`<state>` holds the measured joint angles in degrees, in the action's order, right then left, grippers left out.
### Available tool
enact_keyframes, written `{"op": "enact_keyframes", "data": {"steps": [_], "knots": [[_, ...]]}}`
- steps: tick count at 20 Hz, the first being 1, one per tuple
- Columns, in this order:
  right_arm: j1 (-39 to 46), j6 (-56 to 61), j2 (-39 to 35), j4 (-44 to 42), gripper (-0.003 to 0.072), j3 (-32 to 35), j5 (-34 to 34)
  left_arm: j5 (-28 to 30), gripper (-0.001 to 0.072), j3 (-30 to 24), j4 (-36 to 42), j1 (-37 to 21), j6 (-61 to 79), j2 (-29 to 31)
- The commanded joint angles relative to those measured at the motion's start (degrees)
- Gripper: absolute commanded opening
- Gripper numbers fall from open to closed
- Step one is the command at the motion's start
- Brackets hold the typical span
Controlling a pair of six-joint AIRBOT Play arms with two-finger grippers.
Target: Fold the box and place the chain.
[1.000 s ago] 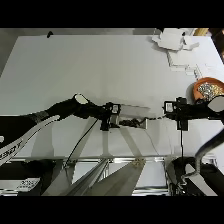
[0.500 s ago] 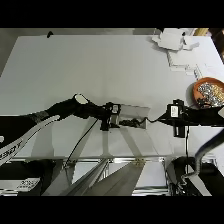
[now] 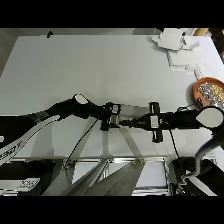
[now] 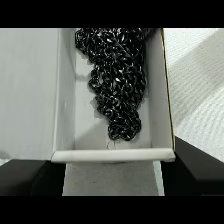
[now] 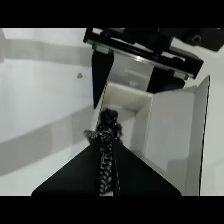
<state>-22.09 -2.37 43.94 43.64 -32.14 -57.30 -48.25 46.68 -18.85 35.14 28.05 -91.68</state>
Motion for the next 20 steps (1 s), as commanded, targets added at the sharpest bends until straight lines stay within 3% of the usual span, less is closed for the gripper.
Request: {"op": "enact_keyframes", "data": {"steps": [1,4,5,7,9,12,16,20], "knots": [[-4.3,3.6,3.8,-1.3,0.0019,0.0,7.7,0.0,0.0432,0.0,0.0,0.0,0.0,0.0],[-4.7,5.3,7.1,-1.4,0.0042,0.0,11.5,0.0,0.0432,0.0,0.0,0.0,0.0,0.0],[-4.7,5.6,7.3,-1.0,0.0138,-0.3,12.3,0.0,0.0432,0.0,0.0,0.0,0.0,0.0],[-4.7,6.1,6.3,6.1,0.0163,-3.9,8.3,0.0,0.0432,0.0,0.0,0.0,0.0,0.0],[-4.3,12.0,5.6,18.4,0.0164,-9.4,2.6,0.0,0.0432,0.0,0.0,0.0,0.0,0.0],[2.2,14.1,5.7,28.0,0.0164,-13.6,-6.6,0.0,0.0432,0.0,0.0,0.0,0.0,0.0],[16.4,10.1,7.5,30.5,0.0162,-12.2,-10.6,0.0,0.0432,0.0,0.0,0.0,0.0,0.0],[22.6,-1.7,10.0,31.3,0.0160,-6.1,-7.3,0.0,0.0432,0.0,0.0,0.0,0.0,0.0]]}}
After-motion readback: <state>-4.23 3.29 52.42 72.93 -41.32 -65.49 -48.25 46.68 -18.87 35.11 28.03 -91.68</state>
